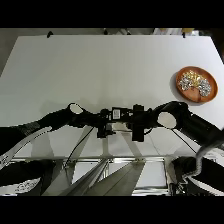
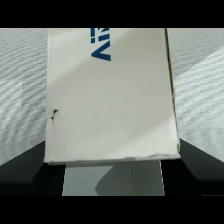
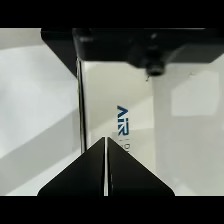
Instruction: Fold the box and place the chain.
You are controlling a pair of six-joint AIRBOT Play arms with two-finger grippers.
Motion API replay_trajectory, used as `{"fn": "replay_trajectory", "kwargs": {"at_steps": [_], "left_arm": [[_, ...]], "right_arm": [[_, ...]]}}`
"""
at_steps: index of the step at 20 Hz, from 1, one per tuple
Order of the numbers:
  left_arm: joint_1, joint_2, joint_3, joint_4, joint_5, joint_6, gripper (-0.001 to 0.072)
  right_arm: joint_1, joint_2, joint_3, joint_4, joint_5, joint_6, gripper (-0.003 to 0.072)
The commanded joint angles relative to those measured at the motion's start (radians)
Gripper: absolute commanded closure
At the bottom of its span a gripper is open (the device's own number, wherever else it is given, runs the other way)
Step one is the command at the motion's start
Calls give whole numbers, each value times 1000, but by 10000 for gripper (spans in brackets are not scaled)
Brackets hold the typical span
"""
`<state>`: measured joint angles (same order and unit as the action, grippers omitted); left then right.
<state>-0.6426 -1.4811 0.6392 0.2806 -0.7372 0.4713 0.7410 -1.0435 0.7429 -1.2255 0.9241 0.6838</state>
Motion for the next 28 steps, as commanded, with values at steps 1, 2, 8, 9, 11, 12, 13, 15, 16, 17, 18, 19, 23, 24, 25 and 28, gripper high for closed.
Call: {"fn": "replay_trajectory", "kwargs": {"at_steps": [1,2,8,9,11,12,13,15,16,17,18,19,23,24,25,28], "left_arm": [[0,1,0,0,0,0,376],[0,1,0,0,0,0,376],[0,1,0,0,0,0,376],[0,1,0,0,0,0,376],[0,1,0,0,0,0,376],[0,1,0,0,0,0,376],[0,1,0,0,0,0,376],[0,1,0,0,0,0,376],[0,1,0,0,0,0,376],[0,1,0,0,0,0,376],[0,1,0,0,0,0,376],[0,1,0,0,0,0,376],[0,1,0,0,0,0,376],[0,1,0,0,0,0,376],[0,1,0,0,0,0,376],[0,1,0,0,0,0,376]], "right_arm": [[0,-29,-20,8,6,0,667],[1,-34,-20,13,7,0,667],[1,-37,-27,38,16,0,667],[1,-40,-33,38,13,0,667],[1,-51,-52,47,-6,0,667],[1,-54,-63,56,-23,0,667],[1,-55,-71,68,-30,0,667],[1,-55,-72,86,-27,0,667],[0,-54,-72,85,-27,0,667],[1,-50,-72,82,-27,0,667],[0,-42,-72,79,-29,0,667],[0,-26,-72,73,-34,3,667],[-61,65,-43,-16,-12,224,668],[-98,94,-40,-50,24,284,668],[-143,120,-40,-78,79,322,668],[-340,154,-43,-129,312,345,668]]}}
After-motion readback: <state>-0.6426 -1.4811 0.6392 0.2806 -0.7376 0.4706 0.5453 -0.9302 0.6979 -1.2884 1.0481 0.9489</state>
